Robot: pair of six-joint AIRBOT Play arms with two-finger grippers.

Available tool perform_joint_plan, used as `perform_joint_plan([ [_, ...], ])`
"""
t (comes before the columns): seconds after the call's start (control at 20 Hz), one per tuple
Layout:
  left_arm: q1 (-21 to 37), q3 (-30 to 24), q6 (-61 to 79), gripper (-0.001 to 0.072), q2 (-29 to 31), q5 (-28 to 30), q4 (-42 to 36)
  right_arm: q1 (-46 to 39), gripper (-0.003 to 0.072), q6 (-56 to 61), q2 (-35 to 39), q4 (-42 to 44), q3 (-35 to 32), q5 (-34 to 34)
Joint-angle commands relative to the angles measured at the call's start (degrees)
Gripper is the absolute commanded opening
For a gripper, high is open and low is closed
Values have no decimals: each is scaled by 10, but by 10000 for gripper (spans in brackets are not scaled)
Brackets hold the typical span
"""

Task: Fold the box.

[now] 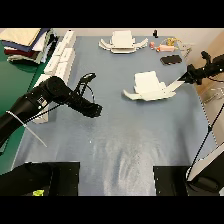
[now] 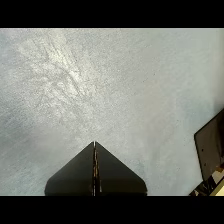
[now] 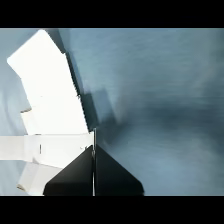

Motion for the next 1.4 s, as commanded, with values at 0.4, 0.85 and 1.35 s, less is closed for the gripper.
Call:
perform_joint_plan([
  [0.4, 0, 0, 0, 13, 0, 0, 0, 112, 1, 3, 443, 13, -619, 159],
  [0.85, 0, 0, 0, 13, 0, 0, 0, 151, 287, 91, 702, -46, -883, 209],
  [1.35, 0, 0, 0, 13, 0, 19, 0, 152, 283, 36, 524, -87, -735, 126],
])
